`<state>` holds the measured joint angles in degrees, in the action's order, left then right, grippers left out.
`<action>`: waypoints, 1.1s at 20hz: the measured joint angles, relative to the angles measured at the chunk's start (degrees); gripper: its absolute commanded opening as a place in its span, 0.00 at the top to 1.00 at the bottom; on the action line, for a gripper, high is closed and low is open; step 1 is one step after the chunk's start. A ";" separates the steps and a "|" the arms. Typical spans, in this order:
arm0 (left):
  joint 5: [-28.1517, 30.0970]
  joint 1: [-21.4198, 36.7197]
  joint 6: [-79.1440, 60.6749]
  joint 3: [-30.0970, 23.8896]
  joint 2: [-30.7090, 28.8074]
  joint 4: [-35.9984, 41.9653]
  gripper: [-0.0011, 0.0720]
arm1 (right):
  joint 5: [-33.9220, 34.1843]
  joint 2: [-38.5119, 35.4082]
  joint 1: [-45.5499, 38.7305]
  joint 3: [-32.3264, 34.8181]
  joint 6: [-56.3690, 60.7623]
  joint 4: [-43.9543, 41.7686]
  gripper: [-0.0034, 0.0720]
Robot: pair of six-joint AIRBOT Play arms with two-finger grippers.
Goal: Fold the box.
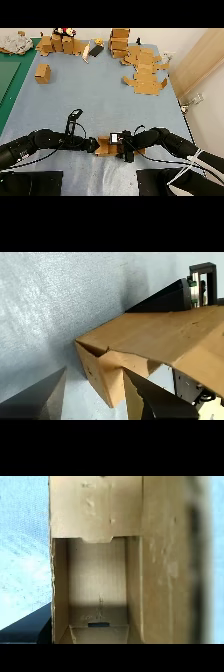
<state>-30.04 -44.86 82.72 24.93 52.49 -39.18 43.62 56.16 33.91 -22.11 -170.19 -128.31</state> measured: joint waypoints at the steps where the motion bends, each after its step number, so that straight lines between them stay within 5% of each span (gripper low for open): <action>1: 0.31 -0.33 0.61 0.59 0.76 -0.22 0.23 | -0.02 0.00 0.00 0.00 0.00 0.00 0.27; 6: 0.94 -2.80 5.90 3.63 2.49 -5.18 0.23 | 0.00 0.00 0.00 0.00 0.02 -0.02 0.27; 15: -5.31 -9.64 29.94 10.29 6.40 -27.96 0.23 | -0.02 0.00 0.00 0.00 0.02 0.00 0.27; 22: -8.70 -12.92 37.59 15.61 11.02 -33.31 0.24 | -0.02 0.00 0.00 0.00 0.00 0.00 0.27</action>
